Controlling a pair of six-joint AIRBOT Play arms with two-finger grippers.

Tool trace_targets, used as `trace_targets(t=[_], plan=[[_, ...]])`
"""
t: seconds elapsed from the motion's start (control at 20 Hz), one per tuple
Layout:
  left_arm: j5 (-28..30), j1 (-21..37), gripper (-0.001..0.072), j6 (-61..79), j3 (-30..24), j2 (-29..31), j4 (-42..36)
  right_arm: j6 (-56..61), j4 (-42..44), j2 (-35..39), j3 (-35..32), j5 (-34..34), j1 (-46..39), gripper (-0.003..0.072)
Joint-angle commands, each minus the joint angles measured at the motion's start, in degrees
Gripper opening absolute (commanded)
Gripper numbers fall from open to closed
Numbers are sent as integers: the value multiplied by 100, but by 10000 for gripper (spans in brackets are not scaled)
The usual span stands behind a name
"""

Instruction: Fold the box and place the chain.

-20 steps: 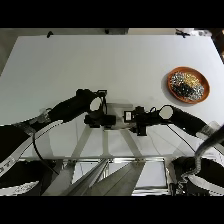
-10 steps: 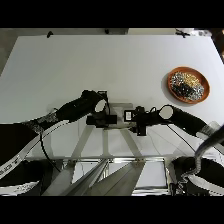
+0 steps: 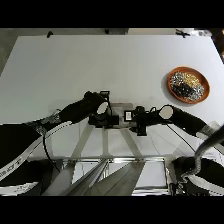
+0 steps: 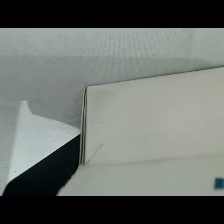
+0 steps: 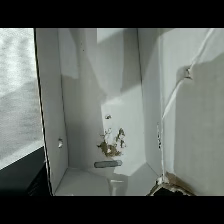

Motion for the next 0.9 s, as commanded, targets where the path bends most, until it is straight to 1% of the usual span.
trace_targets(t=[0.0, 0.05, 0.1, 0.35, 0.45, 0.5, 0.55, 0.6, 0.85], plan=[[-20, -28, 281, -26, -4, -70, 11, 15, 9, 4, 4, 20, 0, 406], [-31, -28, 124, -24, -4, -76, 7, 15, 11, 4, 4, 22, 0, 406], [-28, -28, 0, -22, -4, -74, 4, 15, 9, 4, 4, 22, 0, 406], [-155, -15, 3, -17, -4, -68, -9, 15, 11, 4, 4, 22, 0, 406], [-157, -9, 48, 146, -4, -26, -2, 15, 11, 4, 4, 22, -2, 406], [-155, 4, 105, 363, -4, 28, -2, 15, 11, 4, 2, 22, 0, 406], [-157, 24, 181, 566, -4, 92, 0, 15, 11, 4, 2, 22, 0, 406], [-153, 46, 231, 684, -4, 166, 15, 15, 11, 4, 4, 22, 0, 406], [-109, 219, 234, 1154, -4, 625, 79, 17, 11, 4, 4, 20, -2, 406]])
